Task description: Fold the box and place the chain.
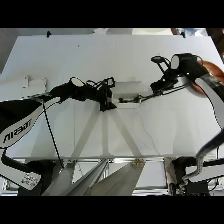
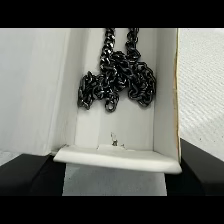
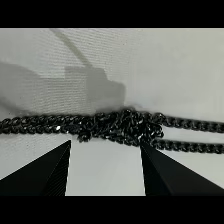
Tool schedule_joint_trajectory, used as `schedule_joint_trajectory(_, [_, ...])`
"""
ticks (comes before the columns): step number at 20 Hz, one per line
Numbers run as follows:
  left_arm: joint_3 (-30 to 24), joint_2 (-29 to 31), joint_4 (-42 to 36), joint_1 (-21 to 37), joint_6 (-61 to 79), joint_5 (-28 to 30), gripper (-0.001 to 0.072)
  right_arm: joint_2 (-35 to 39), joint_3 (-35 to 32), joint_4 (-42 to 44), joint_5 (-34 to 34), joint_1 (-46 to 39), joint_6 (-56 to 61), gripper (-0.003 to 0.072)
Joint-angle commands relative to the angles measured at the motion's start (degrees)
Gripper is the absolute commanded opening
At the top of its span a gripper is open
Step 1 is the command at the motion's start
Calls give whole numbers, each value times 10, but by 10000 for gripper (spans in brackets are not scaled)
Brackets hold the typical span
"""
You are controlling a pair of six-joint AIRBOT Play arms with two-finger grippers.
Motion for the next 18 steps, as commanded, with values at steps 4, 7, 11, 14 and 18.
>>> schedule_joint_trajectory(4, [0, 0, 0, 0, 0, 0, 19, -28, 0, -1, -4, 0, 8, 286])
schedule_joint_trajectory(7, [0, 0, 0, 0, 0, 0, 19, -28, 0, -1, 22, 0, 8, 251])
schedule_joint_trajectory(11, [0, 0, 0, 0, 0, 0, 19, -28, 0, 0, 52, 0, 5, 10])
schedule_joint_trajectory(14, [0, 0, 0, 0, 0, 0, 19, -19, 1, 2, 66, 0, 5, 10])
schedule_joint_trajectory(18, [0, 0, 0, 0, 0, 0, 19, 42, 1, 27, 62, 0, -40, 9])
